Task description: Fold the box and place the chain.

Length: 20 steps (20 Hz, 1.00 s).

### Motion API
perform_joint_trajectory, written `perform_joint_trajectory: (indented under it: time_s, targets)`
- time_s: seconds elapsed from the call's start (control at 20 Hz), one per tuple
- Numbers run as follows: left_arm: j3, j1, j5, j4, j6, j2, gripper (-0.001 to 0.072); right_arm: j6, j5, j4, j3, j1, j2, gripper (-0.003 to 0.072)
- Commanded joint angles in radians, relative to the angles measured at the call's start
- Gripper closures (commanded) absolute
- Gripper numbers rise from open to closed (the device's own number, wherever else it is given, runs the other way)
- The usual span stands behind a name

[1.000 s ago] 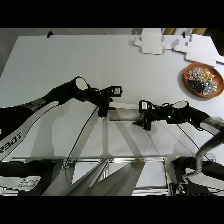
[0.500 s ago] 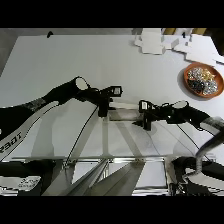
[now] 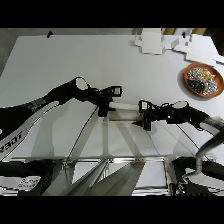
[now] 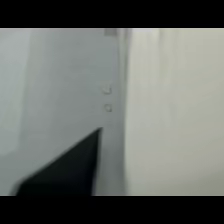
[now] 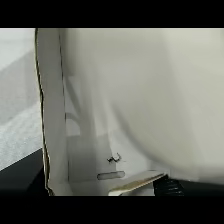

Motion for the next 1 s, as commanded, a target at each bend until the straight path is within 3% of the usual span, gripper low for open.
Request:
perform_joint_trajectory:
  time_s: [0.0, 0.15, 0.5, 0.55, 0.6, 0.7, 0.8, 0.85, 0.95]
  targets:
    - [0.0, 0.002, -0.001, -0.004, -0.001, 0.029, 0.0095, 0.005, 0.0, 0.003, 0.0, 0.0, 0.0, 0.0391]
    - [0.0, 0.002, 0.001, 0.035, -0.033, 0.087, 0.0068, 0.005, 0.0, 0.003, 0.0, 0.0, 0.0, 0.0391]
    - [0.0, 0.002, -0.107, 0.402, -0.401, 0.237, 0.0077, 0.005, 0.0, 0.003, 0.0, 0.0, 0.0, 0.0391]
    - [0.0, 0.001, -0.138, 0.426, -0.429, 0.266, 0.0121, 0.005, 0.0, 0.003, 0.0, 0.0, 0.0, 0.0391]
    - [0.0, 0.001, -0.17, 0.439, -0.454, 0.295, 0.022, 0.005, 0.0, 0.003, 0.0, 0.0, 0.0, 0.0391]
    - [0.0, -0.002, -0.254, 0.437, -0.477, 0.366, 0.0312, 0.005, 0.0, 0.003, 0.0, 0.0, 0.0, 0.0391]
    - [0.0, -0.018, -0.348, 0.428, -0.478, 0.427, 0.0631, 0.005, 0.0, 0.003, 0.0, 0.0, 0.0, 0.0391]
    - [0.0, -0.034, -0.391, 0.423, -0.479, 0.446, 0.0706, 0.005, 0.0, 0.003, 0.0, 0.0, 0.0, 0.0391]
    - [0.0, -0.084, -0.42, 0.418, -0.534, 0.449, 0.0707, 0.005, 0.0, 0.003, 0.0, 0.0, 0.0, 0.0391]
